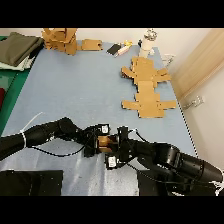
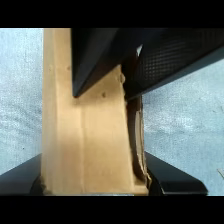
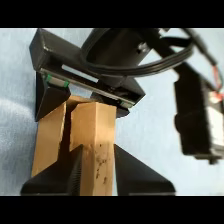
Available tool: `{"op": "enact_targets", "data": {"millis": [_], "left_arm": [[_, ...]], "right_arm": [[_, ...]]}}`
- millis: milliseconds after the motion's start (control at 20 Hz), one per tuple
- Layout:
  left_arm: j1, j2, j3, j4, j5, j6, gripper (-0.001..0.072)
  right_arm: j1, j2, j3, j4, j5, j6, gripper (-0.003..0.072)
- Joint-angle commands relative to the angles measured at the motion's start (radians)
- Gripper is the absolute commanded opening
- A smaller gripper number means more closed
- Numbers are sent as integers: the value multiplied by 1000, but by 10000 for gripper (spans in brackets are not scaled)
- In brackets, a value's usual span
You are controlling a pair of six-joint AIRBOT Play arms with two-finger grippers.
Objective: Fold the box.
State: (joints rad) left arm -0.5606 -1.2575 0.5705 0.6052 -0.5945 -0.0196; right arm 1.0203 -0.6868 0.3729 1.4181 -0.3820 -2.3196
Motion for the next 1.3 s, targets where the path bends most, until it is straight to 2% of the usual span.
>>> {"op": "enact_targets", "data": {"millis": [0, 300, 350, 400, 750, 900, 950, 1000, 1150, 1200, 1250], "left_arm": [[0, 0, 0, 0, 0, 0, 609], [0, 0, 0, 0, 0, 0, 609], [0, 0, 0, 0, 0, 0, 610], [0, 0, 0, 0, 0, 0, 609], [0, 0, 0, 0, 0, 0, 609], [0, 0, 0, 0, 0, 0, 609], [0, 0, 0, 0, 0, 0, 609], [0, 0, 0, 0, 0, 0, 609], [0, 0, 0, 0, 0, 0, 609], [0, 0, 0, 0, 0, 0, 610], [0, 0, 0, 0, 0, 0, 609]], "right_arm": [[0, -11, 1, -5, -1, 17, 258], [6, -12, 1, 88, -19, 16, 256], [11, -12, 1, 90, -23, 16, 209], [17, -13, 1, 106, -27, 16, 199], [23, -42, 1, 203, -38, 16, 198], [23, -7, 14, 203, -60, 50, 201], [23, 21, 29, 203, -101, 105, 205], [22, 62, 47, 202, -165, 186, 242], [22, 195, 66, 217, -376, 568, 237], [22, 233, 63, 236, -430, 769, 212], [22, 258, 57, 255, -447, 979, 128]]}}
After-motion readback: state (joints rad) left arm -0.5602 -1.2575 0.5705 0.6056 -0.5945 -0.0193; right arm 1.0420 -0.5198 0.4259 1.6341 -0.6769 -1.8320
